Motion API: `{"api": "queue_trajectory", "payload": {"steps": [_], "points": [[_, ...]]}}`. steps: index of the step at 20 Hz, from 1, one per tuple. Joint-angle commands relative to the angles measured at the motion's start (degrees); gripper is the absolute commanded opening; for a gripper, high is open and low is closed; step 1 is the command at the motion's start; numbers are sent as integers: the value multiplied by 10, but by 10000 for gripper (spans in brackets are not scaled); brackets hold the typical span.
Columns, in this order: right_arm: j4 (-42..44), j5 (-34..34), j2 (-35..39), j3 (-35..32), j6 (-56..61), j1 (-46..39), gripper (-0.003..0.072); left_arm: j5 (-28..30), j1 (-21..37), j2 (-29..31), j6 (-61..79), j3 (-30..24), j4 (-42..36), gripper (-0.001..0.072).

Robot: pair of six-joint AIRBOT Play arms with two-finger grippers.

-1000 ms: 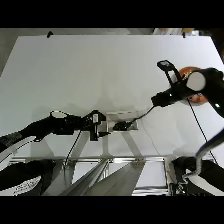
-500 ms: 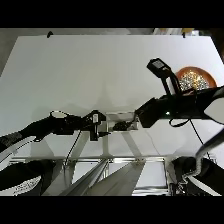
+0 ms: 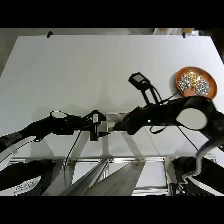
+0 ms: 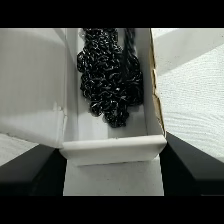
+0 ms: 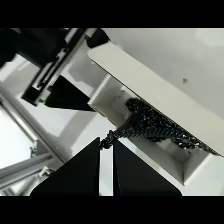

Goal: Fold the box and place the chain.

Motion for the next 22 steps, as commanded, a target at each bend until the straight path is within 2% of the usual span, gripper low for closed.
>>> {"api": "queue_trajectory", "payload": {"steps": [1,2,3,5,8,10,12,15,16,17,21,22], "points": [[-2,-5,-50,-14,0,3,153,0,0,0,0,0,0,203],[-1,-6,-56,-14,0,3,249,0,0,0,0,0,0,203],[-1,-7,-55,-12,0,3,297,0,0,0,0,0,0,203],[-1,0,-49,3,0,-9,302,0,0,0,0,0,0,203],[-8,16,-38,42,0,-74,280,0,0,0,0,0,0,203],[-27,15,-36,55,0,-136,170,0,0,0,0,0,0,203],[-70,13,-43,55,4,-200,149,0,0,0,0,0,0,203],[-126,15,-77,52,16,-273,74,0,0,0,0,0,0,203],[-135,16,-95,50,16,-290,27,0,0,0,0,0,0,203],[-139,15,-113,46,16,-303,17,0,0,0,0,0,0,203],[-166,19,-188,35,16,-314,29,0,0,0,0,0,0,203],[-166,19,-208,35,17,-314,137,0,0,0,0,0,0,203]]}}
